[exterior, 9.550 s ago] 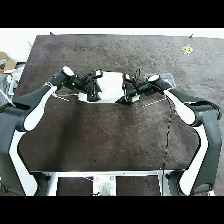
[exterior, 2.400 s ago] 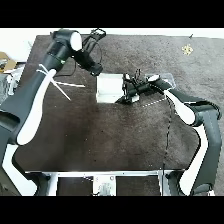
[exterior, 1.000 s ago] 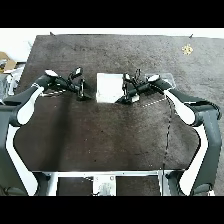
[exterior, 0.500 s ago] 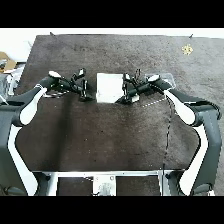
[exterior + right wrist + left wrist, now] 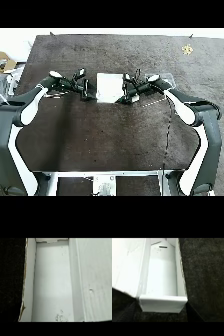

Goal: Fold the box and place the chain.

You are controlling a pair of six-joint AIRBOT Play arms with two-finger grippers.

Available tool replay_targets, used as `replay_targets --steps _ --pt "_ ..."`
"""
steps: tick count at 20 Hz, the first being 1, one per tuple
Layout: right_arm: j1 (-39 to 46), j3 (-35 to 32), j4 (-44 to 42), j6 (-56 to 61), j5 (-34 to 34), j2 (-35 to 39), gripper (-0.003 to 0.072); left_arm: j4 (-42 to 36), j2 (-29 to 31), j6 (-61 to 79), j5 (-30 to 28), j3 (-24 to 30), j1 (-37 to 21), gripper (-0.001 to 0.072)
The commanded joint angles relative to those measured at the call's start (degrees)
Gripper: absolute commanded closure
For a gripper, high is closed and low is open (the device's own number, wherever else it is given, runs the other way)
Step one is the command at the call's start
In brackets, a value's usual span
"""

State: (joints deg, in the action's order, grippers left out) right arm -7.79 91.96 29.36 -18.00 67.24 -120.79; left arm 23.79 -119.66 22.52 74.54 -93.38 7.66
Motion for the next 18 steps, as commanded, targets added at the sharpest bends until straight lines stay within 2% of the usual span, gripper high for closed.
replay_targets --steps 1,8,18 --pt "0.0 0.0 0.0 0.0 0.0 0.0 0.0312 -0.2 -1.5 0.3 -0.6 -0.9 1.3 0.0011" --pt "0.0 0.0 0.0 0.0 0.0 0.0 0.0312 -1.6 -4.2 1.7 -1.2 -1.6 2.1 0.0011" --pt "0.0 0.0 0.0 0.0 0.0 0.0 0.0312 -2.4 -5.1 2.5 -3.1 -1.6 3.2 0.0011"
